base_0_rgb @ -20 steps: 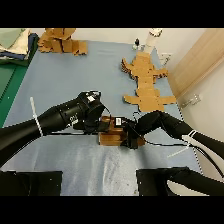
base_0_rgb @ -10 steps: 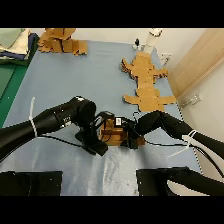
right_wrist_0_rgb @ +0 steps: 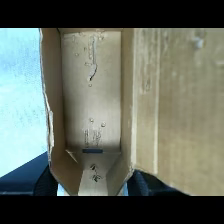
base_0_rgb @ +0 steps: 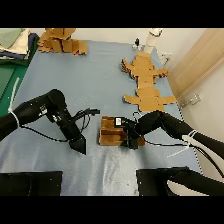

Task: Fold the box.

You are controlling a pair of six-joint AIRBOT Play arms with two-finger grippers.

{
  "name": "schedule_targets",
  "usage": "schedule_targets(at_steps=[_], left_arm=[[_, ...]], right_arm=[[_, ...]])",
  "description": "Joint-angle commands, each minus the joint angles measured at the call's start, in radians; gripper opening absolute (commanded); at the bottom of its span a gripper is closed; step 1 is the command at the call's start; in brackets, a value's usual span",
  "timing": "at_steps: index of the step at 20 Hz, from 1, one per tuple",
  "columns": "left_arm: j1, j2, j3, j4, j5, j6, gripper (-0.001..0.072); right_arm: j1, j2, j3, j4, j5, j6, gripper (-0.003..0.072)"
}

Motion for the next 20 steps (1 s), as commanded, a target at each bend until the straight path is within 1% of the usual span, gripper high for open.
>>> schedule_targets(at_steps=[1, 3, 6, 8, 9, 10, 11, 14, 16, 17, 20], left_arm=[[0.114, 0.001, -0.019, 0.081, 0.127, 0.198, 0.0011], [0.119, 0.001, -0.028, 0.054, 0.294, 0.322, 0.0011], [0.037, 0.002, -0.031, 0.066, 0.502, 0.513, 0.0011], [0.000, 0.002, -0.037, 0.144, 0.598, 0.586, 0.0012], [0.003, 0.001, -0.044, 0.144, 0.617, 0.592, 0.0018], [0.003, 0.002, -0.051, 0.137, 0.615, 0.602, 0.0313], [0.003, 0.003, -0.062, 0.110, 0.616, 0.607, 0.0694], [0.003, 0.028, -0.127, -0.042, 0.592, 0.790, 0.0688], [0.003, 0.061, -0.179, -0.124, 0.620, 0.924, 0.0689], [-0.001, 0.078, -0.203, -0.154, 0.643, 0.949, 0.0706], [-0.030, 0.091, -0.226, -0.208, 0.707, 0.966, 0.0706]], right_arm=[[0.000, 0.000, 0.000, 0.000, 0.002, 0.001, 0.0516], [0.000, 0.000, 0.000, 0.000, 0.002, 0.001, 0.0516], [0.000, 0.000, 0.000, 0.000, 0.002, 0.001, 0.0516], [0.000, 0.000, 0.000, 0.000, 0.002, 0.001, 0.0516], [0.000, 0.000, 0.000, 0.000, 0.002, 0.001, 0.0516], [0.000, 0.000, 0.000, 0.000, 0.002, 0.001, 0.0517], [0.000, 0.000, 0.000, 0.000, 0.002, 0.001, 0.0516], [0.000, 0.000, 0.000, 0.000, 0.002, 0.001, 0.0516], [0.000, 0.000, 0.000, 0.000, 0.002, 0.001, 0.0516], [0.000, 0.000, 0.000, 0.000, 0.002, 0.001, 0.0517], [0.000, 0.000, 0.000, 0.000, 0.002, 0.001, 0.0517]])
